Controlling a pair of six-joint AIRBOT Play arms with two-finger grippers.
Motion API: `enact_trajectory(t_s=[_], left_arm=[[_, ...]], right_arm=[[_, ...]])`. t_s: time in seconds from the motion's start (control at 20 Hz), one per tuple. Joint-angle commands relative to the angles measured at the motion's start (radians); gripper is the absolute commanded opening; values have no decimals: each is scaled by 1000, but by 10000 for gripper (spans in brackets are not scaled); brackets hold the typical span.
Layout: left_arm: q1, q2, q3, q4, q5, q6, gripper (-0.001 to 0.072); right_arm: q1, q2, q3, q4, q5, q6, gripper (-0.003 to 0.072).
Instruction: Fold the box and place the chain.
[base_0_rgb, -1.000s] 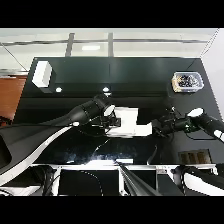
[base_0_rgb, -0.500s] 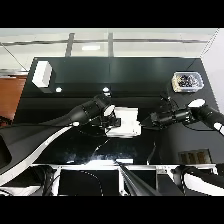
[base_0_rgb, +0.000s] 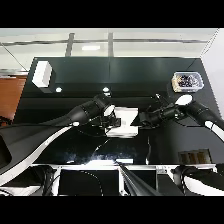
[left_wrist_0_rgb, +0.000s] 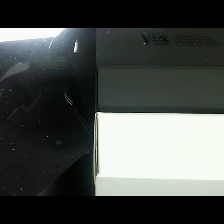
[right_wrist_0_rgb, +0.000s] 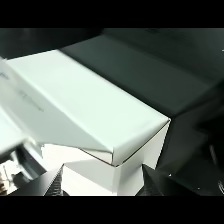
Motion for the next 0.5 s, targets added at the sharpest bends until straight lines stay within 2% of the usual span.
enact_trajectory(t_s=[0.0, 0.25, 0.45], left_arm=[[0, -1, 1, 0, 4, 0, 30], [0, -1, 1, 0, 4, 0, 30], [0, -1, 1, 0, 5, 0, 30]], right_arm=[[88, 0, 67, -175, -41, 206, 557], [233, 0, 166, -433, -86, 505, 557], [327, 0, 177, -495, -146, 671, 556]])
